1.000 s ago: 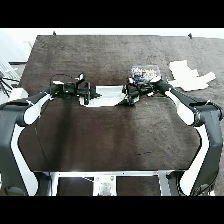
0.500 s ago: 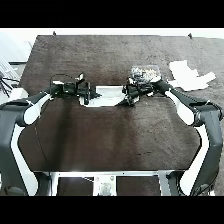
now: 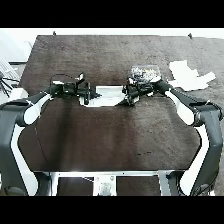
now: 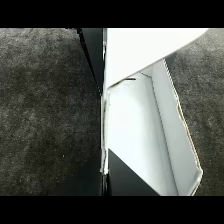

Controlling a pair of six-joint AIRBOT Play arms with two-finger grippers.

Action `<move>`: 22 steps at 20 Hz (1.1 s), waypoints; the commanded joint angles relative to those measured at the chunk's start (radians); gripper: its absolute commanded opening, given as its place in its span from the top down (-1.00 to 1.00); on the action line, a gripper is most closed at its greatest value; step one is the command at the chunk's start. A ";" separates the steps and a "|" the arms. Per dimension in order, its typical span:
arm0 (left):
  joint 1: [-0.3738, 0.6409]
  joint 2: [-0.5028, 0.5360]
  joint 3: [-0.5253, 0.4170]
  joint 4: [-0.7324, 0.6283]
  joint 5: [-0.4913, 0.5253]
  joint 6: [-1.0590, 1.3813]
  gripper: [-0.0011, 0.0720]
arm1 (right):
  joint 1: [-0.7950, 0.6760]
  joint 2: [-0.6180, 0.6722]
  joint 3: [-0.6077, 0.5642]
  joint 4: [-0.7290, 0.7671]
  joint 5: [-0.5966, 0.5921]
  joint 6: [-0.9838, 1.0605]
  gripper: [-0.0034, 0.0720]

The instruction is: Fold the box and place the chain.

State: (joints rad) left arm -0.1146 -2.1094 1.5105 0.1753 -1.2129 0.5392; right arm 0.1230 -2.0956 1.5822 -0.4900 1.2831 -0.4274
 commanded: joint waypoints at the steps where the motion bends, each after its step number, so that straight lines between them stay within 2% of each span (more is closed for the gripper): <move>1: -0.001 0.000 0.000 0.000 -0.002 0.000 0.91 | 0.000 -0.001 0.000 0.000 0.000 0.000 -0.47; 16: -0.001 0.000 0.005 -0.003 -0.004 -0.001 0.91 | 0.000 -0.001 0.000 0.000 0.000 0.000 -0.47; 17: -0.001 0.002 0.007 -0.008 -0.007 0.001 0.79 | 0.000 -0.001 0.000 0.000 0.000 0.000 -0.47; 18: -0.001 0.004 0.007 -0.026 -0.007 0.000 -0.02 | 0.000 -0.001 0.000 0.000 0.000 0.000 -0.47; 19: -0.001 0.005 0.007 -0.044 -0.007 0.000 -0.34 | 0.000 -0.001 0.000 0.000 0.000 0.000 -0.47; 22: 0.000 0.014 0.009 -0.066 -0.020 0.000 -0.33 | 0.000 -0.001 0.000 0.000 0.000 0.000 -0.47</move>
State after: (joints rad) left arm -0.1150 -2.1033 1.5166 0.1390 -1.2182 0.5373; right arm 0.1234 -2.0964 1.5822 -0.4885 1.2827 -0.4294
